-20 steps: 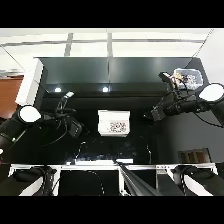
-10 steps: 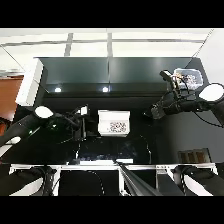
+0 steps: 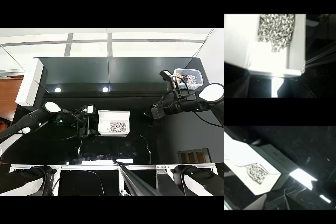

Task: Fold the box and place the chain.

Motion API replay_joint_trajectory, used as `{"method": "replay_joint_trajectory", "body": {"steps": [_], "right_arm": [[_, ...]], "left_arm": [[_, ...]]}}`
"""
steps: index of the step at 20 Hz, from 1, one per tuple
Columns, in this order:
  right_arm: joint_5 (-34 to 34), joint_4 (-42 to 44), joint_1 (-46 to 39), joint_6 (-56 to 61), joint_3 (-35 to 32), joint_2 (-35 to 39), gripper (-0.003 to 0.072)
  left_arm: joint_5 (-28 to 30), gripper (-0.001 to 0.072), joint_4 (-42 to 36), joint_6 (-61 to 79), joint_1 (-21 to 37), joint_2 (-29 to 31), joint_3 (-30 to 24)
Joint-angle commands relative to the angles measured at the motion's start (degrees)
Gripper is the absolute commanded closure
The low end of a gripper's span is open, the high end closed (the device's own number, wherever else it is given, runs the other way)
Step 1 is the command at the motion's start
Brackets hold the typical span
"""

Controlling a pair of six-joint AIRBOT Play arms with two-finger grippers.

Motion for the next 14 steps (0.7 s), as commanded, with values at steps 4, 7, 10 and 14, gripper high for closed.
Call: {"method": "replay_joint_trajectory", "body": {"steps": [4, 7, 10, 14], "right_arm": [[-0.6, 0.0, 0.0, 0.0, 0.0, 0.0, 0.0412], [-0.6, 0.0, 0.0, -0.1, 0.0, 0.0, 0.0412], [-1.7, 0.0, 0.0, -0.2, 0.0, 0.0, 0.0412], [-4.3, 0.0, 0.0, -0.2, 0.0, 0.0, 0.0412]], "left_arm": [[2.2, -0.0004, -0.8, 0.3, -2.6, -1.1, 0.4], [3.3, -0.0002, -0.7, 0.2, -3.2, -1.2, 0.4], [3.1, 0.0061, -0.6, 0.3, -3.3, -1.2, 0.4], [4.3, 0.0364, 0.3, 0.5, -4.6, -1.2, 0.4]]}}
